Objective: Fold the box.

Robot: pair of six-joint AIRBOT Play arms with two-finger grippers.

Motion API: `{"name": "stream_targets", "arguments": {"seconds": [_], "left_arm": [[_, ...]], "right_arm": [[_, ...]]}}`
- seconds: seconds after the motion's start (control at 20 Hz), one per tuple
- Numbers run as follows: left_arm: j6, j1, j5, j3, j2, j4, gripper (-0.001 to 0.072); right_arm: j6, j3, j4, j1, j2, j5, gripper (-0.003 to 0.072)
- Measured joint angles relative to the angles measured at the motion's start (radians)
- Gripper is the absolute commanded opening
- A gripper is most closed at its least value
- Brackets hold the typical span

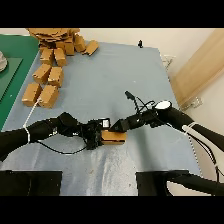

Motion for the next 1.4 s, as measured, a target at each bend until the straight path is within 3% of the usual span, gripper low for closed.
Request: {"name": "stream_targets", "arguments": {"seconds": [0.2, 0.35, 0.45, 0.55, 0.65, 0.7, 0.9, 0.95, 1.1, 1.15, 1.4], "left_arm": [[0.000, 0.000, 0.000, 0.000, 0.000, 0.000, 0.0246], [0.000, 0.000, 0.000, 0.000, 0.000, 0.000, 0.0246], [0.000, 0.000, 0.000, 0.000, 0.000, 0.000, 0.0246], [0.000, 0.000, 0.000, 0.000, 0.000, 0.000, 0.0246], [0.000, 0.000, 0.000, 0.000, 0.000, 0.000, 0.0246], [0.000, 0.000, 0.000, 0.000, 0.000, 0.000, 0.0246], [0.000, 0.000, 0.000, 0.000, 0.000, 0.000, 0.0246], [0.000, 0.000, 0.000, 0.000, 0.000, 0.000, 0.0246], [0.000, 0.000, 0.000, 0.000, 0.000, 0.000, 0.0246], [0.000, 0.000, 0.000, 0.000, 0.000, 0.000, 0.0246], [0.000, 0.000, 0.000, 0.000, 0.000, 0.000, 0.0246]], "right_arm": [[-0.018, -0.047, -0.082, 0.064, 0.113, -0.084, 0.0003], [-0.025, -0.096, -0.158, 0.141, 0.235, -0.220, 0.0004], [-0.041, -0.121, -0.205, 0.198, 0.297, -0.314, 0.0088], [-0.074, -0.134, -0.255, 0.251, 0.342, -0.389, 0.0116], [-0.121, -0.140, -0.313, 0.293, 0.375, -0.443, 0.0246], [-0.144, -0.142, -0.351, 0.311, 0.387, -0.461, 0.0246], [-0.236, -0.146, -0.478, 0.350, 0.406, -0.497, 0.0259], [-0.253, -0.147, -0.496, 0.354, 0.406, -0.503, 0.0342], [-0.312, -0.147, -0.534, 0.368, 0.407, -0.510, 0.0348], [-0.333, -0.147, -0.541, 0.372, 0.407, -0.509, 0.0384], [-0.391, -0.151, -0.566, 0.383, 0.406, -0.502, 0.0392]]}}
